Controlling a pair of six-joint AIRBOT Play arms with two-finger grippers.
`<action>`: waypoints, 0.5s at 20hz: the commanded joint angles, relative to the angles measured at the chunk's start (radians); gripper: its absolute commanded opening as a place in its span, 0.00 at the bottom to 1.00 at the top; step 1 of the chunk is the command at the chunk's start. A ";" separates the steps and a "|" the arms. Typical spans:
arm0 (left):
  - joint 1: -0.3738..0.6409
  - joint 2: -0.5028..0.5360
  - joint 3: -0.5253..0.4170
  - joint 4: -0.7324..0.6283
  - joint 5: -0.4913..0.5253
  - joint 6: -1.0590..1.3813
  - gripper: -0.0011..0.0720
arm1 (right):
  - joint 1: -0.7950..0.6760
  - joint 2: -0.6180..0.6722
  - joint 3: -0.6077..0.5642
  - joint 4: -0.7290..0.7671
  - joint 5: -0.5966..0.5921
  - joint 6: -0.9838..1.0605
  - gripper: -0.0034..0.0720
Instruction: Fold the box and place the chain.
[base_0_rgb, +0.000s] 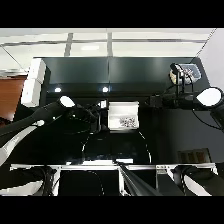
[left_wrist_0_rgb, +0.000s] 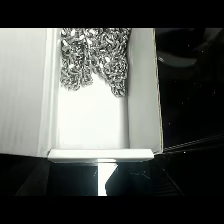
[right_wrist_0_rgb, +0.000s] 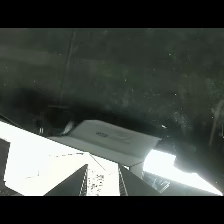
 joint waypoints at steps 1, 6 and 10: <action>-0.016 0.000 0.001 -0.015 0.029 -0.001 0.89 | 0.001 -0.001 0.000 -0.006 0.000 0.000 0.34; -0.016 0.000 0.001 -0.015 0.030 0.000 0.49 | 0.000 -0.002 0.000 0.000 -0.065 0.013 0.86; -0.016 0.000 0.001 -0.003 0.029 0.000 0.49 | 0.000 -0.049 0.037 0.045 -0.159 0.011 0.97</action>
